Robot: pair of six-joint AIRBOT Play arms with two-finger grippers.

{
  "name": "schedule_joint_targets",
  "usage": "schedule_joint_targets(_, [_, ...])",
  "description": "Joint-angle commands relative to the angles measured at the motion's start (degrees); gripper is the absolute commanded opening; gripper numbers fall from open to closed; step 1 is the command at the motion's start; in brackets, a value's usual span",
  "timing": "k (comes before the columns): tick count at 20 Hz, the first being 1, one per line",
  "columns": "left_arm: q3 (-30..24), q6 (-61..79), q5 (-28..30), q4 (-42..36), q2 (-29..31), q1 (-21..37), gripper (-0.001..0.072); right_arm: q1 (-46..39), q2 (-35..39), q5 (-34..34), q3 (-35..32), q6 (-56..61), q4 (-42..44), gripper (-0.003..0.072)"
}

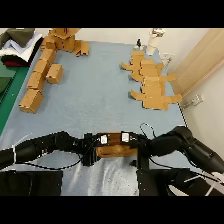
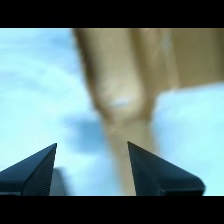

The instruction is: Fold the box.

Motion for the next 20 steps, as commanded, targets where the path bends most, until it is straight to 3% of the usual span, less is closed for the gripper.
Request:
schedule_joint_targets(1, [-0.02, 0.02, 0.00, 0.04, -0.02, 0.00, 0.0410, 0.02, 7.19, -12.15, 0.61, 18.78, 7.39, 0.0716])
schedule_joint_targets(4, [-0.02, 0.02, 0.00, 0.04, -0.02, 0.00, 0.0411, 0.07, 11.63, -11.69, 0.57, 35.30, 12.66, 0.0716])
schedule_joint_targets(6, [-0.02, 0.02, 0.00, 0.04, -0.02, 0.00, 0.0411, 0.09, 13.03, -7.69, 0.57, 42.73, 12.52, 0.0709])
schedule_joint_targets(10, [-0.02, 0.02, 0.00, 0.02, -0.02, 0.00, 0.0411, 0.17, 12.46, -1.20, 0.57, 47.91, 13.66, 0.0706])
schedule_joint_targets(11, [-0.02, 0.02, 0.00, 0.02, -0.02, 0.00, 0.0411, 0.17, 11.80, 0.17, 0.57, 49.72, 13.73, 0.0590])
schedule_joint_targets(12, [-0.02, 0.02, 0.00, 0.04, -0.02, 0.00, 0.0411, 0.17, 10.58, 2.69, 0.57, 52.37, 13.77, 0.0318])
schedule_joint_targets(13, [-0.02, 0.02, 0.00, 0.04, -0.02, 0.00, 0.0411, 0.17, 8.90, 6.19, 0.59, 53.33, 14.16, 0.0200])
schedule_joint_targets(14, [-0.02, 0.02, 0.00, 0.04, -0.02, 0.00, 0.0411, 0.17, 6.56, 10.05, 0.96, 52.85, 14.95, 0.0196])
schedule_joint_targets(16, [-0.02, 0.02, 0.00, 0.02, -0.02, 0.00, 0.0411, 0.13, -0.26, 14.73, 3.30, 48.46, 14.97, 0.0003])
schedule_joint_targets(20, [-0.02, 0.02, 0.00, 0.04, -0.02, 0.00, 0.0410, -1.95, -19.69, 15.91, 10.91, 38.42, 14.95, 0.0001])
